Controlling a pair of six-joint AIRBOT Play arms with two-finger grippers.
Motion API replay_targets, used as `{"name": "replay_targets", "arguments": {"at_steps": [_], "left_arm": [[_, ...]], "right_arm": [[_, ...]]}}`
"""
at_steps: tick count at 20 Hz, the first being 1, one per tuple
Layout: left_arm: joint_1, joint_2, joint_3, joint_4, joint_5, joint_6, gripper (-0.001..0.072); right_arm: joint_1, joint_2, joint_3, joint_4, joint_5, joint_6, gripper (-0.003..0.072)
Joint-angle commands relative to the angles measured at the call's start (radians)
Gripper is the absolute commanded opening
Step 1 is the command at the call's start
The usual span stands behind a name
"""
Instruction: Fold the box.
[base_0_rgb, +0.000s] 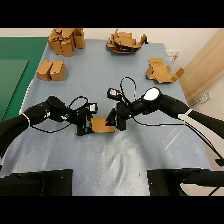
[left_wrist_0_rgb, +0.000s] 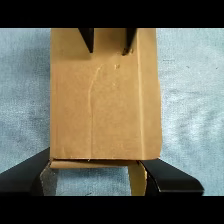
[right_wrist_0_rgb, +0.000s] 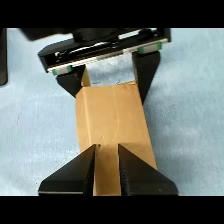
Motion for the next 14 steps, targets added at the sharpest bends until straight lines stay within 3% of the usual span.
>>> {"name": "replay_targets", "arguments": {"at_steps": [1,3,5,14], "left_arm": [[0.0,0.0,0.0,0.0,0.003,0.0,0.0117],[0.0,0.0,0.0,0.0,0.003,0.0,0.0116],[0.0,0.0,0.0,0.0,0.002,0.0,0.0117],[0.0,0.0,0.0,0.0,0.002,0.0,0.0116]], "right_arm": [[0.025,0.007,-0.009,-0.013,-0.008,-0.078,0.0249],[0.043,0.008,-0.009,-0.027,-0.009,-0.087,0.025],[0.056,0.007,-0.009,-0.035,-0.014,-0.087,0.032],[0.056,0.009,-0.008,-0.065,-0.146,-0.087,0.032]]}}
